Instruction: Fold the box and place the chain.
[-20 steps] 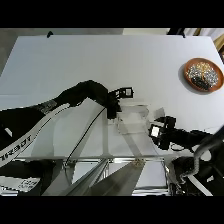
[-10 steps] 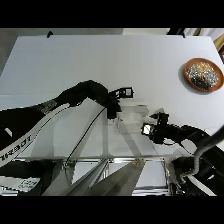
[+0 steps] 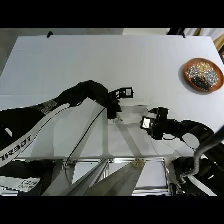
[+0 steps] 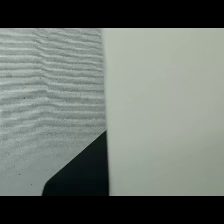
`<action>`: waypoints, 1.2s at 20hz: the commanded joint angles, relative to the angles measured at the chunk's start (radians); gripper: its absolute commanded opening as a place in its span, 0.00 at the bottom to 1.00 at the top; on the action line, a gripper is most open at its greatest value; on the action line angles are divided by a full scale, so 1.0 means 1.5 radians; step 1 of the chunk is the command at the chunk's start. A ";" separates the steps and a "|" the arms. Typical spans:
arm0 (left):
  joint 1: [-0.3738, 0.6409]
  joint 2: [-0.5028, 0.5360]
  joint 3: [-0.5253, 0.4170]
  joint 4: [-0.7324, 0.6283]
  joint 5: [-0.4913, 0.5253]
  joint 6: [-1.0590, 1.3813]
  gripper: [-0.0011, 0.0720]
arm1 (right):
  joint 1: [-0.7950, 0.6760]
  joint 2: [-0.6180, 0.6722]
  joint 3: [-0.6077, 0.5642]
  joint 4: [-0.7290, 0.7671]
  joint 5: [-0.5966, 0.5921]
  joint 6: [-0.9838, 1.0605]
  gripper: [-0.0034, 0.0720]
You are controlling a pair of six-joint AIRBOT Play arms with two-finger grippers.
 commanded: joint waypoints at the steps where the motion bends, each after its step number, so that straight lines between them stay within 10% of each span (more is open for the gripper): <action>1: -0.001 0.000 0.000 0.000 0.000 0.000 0.03 | -0.025 -0.032 0.032 0.039 0.031 -0.001 0.97; 24: -0.001 0.000 0.000 0.000 0.000 0.000 0.03 | -0.235 -0.148 0.093 0.343 0.166 -0.396 0.93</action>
